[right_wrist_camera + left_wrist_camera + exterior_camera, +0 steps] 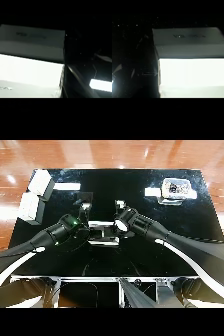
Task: Fold the box and place the chain.
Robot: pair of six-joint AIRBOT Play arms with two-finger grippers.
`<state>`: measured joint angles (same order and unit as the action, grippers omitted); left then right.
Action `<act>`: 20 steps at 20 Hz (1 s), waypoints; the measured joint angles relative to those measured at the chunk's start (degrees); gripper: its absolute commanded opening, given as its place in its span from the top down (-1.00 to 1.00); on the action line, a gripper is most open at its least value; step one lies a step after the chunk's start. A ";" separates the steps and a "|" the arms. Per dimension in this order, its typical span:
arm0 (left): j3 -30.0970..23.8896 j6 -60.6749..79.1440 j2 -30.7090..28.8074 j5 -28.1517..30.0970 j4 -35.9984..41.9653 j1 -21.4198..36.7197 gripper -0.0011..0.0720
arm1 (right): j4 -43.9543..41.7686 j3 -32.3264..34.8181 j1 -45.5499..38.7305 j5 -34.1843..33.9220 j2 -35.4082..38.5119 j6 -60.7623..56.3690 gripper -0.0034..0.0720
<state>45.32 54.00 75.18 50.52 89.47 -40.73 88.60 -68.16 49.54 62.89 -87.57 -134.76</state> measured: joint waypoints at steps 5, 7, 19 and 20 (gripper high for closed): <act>0.00 0.00 0.00 0.00 -0.02 0.00 0.90 | 0.81 -0.37 -0.15 1.07 -0.81 -2.86 0.33; 0.00 0.02 0.00 0.00 -0.04 0.00 0.90 | 1.05 -0.39 -0.15 1.25 -1.42 -3.50 0.33; 0.00 0.02 0.00 -0.11 -0.07 0.00 0.90 | 1.20 -0.42 -0.15 0.94 -3.21 -3.91 0.41; 0.00 0.00 0.00 -0.11 -0.07 0.00 0.90 | 1.16 -0.42 -0.15 0.94 -3.39 -3.80 0.41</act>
